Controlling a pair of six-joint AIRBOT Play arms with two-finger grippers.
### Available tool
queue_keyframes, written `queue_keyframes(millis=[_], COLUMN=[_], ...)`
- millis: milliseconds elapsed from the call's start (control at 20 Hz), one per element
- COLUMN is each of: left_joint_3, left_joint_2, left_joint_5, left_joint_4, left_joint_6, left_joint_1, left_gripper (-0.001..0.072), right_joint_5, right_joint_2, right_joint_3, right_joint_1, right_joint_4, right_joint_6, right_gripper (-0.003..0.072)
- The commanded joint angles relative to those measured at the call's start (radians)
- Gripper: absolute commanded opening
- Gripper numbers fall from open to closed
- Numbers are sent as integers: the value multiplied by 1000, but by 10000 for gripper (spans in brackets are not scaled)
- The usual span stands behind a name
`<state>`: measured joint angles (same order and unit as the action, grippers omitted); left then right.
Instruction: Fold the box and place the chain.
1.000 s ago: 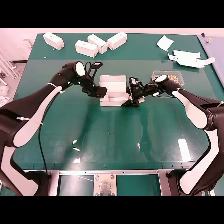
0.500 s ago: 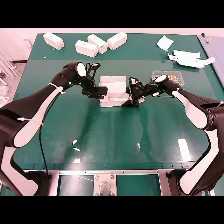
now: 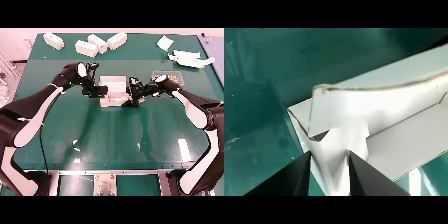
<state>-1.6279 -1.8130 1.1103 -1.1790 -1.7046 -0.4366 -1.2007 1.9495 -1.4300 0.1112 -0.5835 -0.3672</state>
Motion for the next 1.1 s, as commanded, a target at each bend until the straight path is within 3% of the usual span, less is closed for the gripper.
queue_keyframes(millis=[0,500,1050], left_joint_3=[-1,-2,-8], left_joint_2=[-7,-26,-28], left_joint_5=[-20,-32,-32], left_joint_4=[-41,-170,-225], left_joint_6=[-105,-222,-287], left_joint_1=[-16,-66,-81], left_gripper=[282,282,282], right_joint_5=[-1,-1,-1], right_joint_2=[0,0,0], right_joint_3=[-1,-1,-1], right_joint_1=[0,0,0], right_joint_4=[0,0,0], right_joint_6=[-1,-1,-1], right_gripper=[573,573,573])
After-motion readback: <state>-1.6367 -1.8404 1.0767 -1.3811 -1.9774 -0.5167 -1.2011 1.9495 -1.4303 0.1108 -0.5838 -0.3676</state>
